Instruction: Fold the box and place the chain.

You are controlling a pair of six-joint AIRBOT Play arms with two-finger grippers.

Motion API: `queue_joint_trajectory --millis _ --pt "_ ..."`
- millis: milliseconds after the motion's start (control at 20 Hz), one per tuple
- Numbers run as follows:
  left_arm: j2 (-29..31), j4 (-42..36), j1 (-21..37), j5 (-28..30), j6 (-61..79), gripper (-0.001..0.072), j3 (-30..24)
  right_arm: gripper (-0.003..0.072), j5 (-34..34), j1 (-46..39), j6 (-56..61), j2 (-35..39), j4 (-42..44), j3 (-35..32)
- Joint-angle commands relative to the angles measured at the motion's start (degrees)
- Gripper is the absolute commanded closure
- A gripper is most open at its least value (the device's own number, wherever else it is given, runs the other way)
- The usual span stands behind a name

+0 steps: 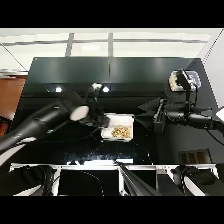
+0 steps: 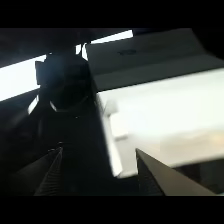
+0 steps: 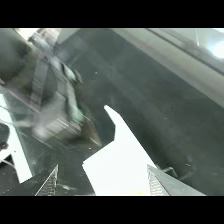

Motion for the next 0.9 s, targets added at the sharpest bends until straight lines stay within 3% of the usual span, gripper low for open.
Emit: queue_joint_trajectory --millis 0,50,200,250,300,400,600,850 --pt "9.9 -5.2 7.5 0.1 19.2 0.0190 -5.1 0.0045 -0.8 -2.3 2.6 0.0 -3.9 0.1" --pt "12.6 -12.9 11.7 2.1 27.3 0.0189 -8.7 0.0044 -0.8 -3.6 4.2 0.0 -5.5 0.1" --pt "17.1 -51.6 27.5 3.4 66.8 0.0179 -21.3 0.0045 -0.7 -7.8 9.0 0.0 -9.8 0.1" --pt "16.8 -59.7 31.9 3.1 77.7 0.0035 -24.6 0.0044 -0.7 -8.7 10.1 0.0 -10.5 0.1" --pt "16.3 -62.8 34.7 4.2 87.2 0.0001 -27.2 0.0044 -0.7 -9.4 10.5 0.0 -10.9 0.1" --pt "14.8 -63.8 36.7 9.4 105.4 0.0000 -31.1 0.0045 -1.3 -9.5 10.5 0.0 -11.2 0.1" --pt "7.9 -63.2 34.5 12.4 137.7 0.0006 -32.5 0.0045 -2.0 -9.5 10.9 0.0 -11.4 0.1" --pt "-0.7 -61.4 29.6 13.7 146.7 0.0003 -31.6 0.0045 -2.0 -9.5 15.2 0.0 -11.6 0.1"
